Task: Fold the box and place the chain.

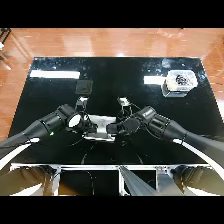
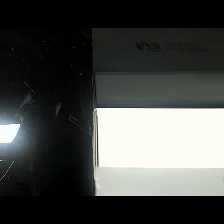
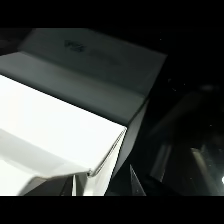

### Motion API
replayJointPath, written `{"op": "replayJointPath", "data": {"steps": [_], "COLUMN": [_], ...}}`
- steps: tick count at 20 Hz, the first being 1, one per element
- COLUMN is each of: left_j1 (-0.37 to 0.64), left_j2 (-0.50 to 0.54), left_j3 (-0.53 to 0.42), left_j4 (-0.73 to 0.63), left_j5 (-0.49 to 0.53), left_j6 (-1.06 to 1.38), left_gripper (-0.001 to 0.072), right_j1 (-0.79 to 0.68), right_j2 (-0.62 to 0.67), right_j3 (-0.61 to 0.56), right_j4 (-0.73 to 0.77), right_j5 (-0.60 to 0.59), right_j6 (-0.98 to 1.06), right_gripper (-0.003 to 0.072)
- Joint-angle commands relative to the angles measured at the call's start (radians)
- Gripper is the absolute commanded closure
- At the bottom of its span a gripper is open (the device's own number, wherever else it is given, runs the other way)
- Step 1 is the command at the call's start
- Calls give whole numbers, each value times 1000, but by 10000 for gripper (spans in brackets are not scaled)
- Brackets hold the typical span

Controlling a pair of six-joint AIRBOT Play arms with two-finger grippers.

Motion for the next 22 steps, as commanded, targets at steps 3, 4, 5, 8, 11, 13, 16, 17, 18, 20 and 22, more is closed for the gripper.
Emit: {"op": "replayJointPath", "data": {"steps": [3, 4, 5, 8, 11, 13, 16, 17, 18, 20, 22], "left_j1": [0, 0, 0, 0, 0, 0, 0, 0, 0, 0, 0], "left_j2": [0, 0, 0, 0, 0, 0, 0, 0, 0, 0, 0], "left_j3": [0, 0, 0, 0, 0, 0, 0, 0, 0, 0, 0], "left_j4": [5, 5, 5, 5, 5, 5, 5, 5, 5, 5, 5], "left_j5": [2, 2, 2, 2, 2, 2, 3, 2, 1, 0, 1], "left_j6": [4, 4, 4, 3, 3, 4, 3, 3, 3, 3, 3], "left_gripper": [686, 686, 687, 687, 686, 686, 687, 686, 687, 686, 687], "right_j1": [56, 64, 71, 90, 95, 97, 111, 117, 123, 124, 124], "right_j2": [-50, -66, -81, -101, -104, -119, -179, -197, -209, -223, -230], "right_j3": [80, 101, 121, 153, 167, 192, 272, 292, 305, 310, 310], "right_j4": [-135, -136, -140, -192, -220, -224, -249, -262, -270, -270, -271], "right_j5": [-81, -93, -107, -157, -184, -210, -283, -302, -311, -324, -344], "right_j6": [142, 148, 163, 251, 308, 315, 315, 315, 322, 344, 345], "right_gripper": [294, 340, 340, 361, 389, 389, 389, 389, 389, 389, 389]}}
